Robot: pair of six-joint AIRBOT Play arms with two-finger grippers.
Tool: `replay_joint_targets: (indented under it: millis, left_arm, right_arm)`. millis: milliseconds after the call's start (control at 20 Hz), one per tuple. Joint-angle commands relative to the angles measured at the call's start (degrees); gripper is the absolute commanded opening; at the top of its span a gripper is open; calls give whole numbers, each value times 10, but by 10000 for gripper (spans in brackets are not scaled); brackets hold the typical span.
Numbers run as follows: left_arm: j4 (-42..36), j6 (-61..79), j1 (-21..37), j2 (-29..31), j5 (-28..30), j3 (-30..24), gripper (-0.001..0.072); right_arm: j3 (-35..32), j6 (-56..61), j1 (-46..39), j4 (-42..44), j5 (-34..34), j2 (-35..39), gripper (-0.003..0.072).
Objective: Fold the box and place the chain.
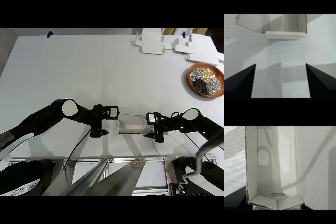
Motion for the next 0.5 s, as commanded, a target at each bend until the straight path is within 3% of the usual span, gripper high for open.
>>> replay_joint_targets:
  millis: [0, 250, 450]
  left_arm:
    - [-117, 250, 15, -56, 46, -24, 692]
    - [-303, 392, 2, -98, 40, -24, 694]
    - [-316, 395, 4, -99, 28, -24, 694]
  right_arm:
    - [0, 0, 0, 0, 0, 0, 463]
    - [0, 0, 0, 0, 0, 0, 463]
    - [0, 0, 0, 0, 0, 0, 463]
